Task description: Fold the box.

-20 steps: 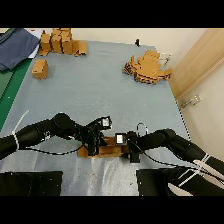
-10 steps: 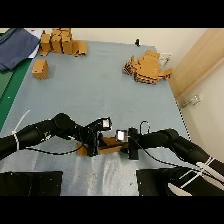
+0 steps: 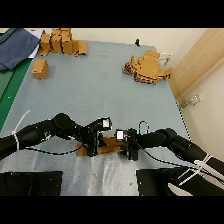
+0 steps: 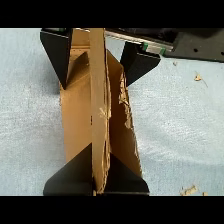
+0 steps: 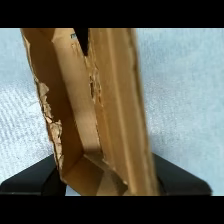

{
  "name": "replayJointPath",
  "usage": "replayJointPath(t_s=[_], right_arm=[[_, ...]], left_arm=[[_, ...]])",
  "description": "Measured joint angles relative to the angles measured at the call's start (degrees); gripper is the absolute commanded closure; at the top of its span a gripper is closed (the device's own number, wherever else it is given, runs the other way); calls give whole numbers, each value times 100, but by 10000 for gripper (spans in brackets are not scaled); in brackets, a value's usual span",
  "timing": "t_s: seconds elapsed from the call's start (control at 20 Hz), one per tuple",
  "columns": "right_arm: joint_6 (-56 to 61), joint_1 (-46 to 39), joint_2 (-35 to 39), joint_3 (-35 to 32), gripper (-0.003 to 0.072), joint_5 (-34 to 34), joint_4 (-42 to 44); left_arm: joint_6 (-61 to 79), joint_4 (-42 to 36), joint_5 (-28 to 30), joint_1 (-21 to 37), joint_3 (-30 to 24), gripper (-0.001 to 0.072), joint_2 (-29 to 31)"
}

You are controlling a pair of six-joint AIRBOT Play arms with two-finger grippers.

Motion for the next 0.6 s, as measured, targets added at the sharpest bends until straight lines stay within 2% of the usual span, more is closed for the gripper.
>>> replayJointPath(t_s=[0.35, 0.6], right_arm=[[7, 2, -44, 129, 85, 109, -61], [2, 0, -59, 140, 85, -133, 59]], left_arm=[[2, -7, 4, 0, 0, 695, 0], [2, -4, 2, 0, 0, 695, 0]])
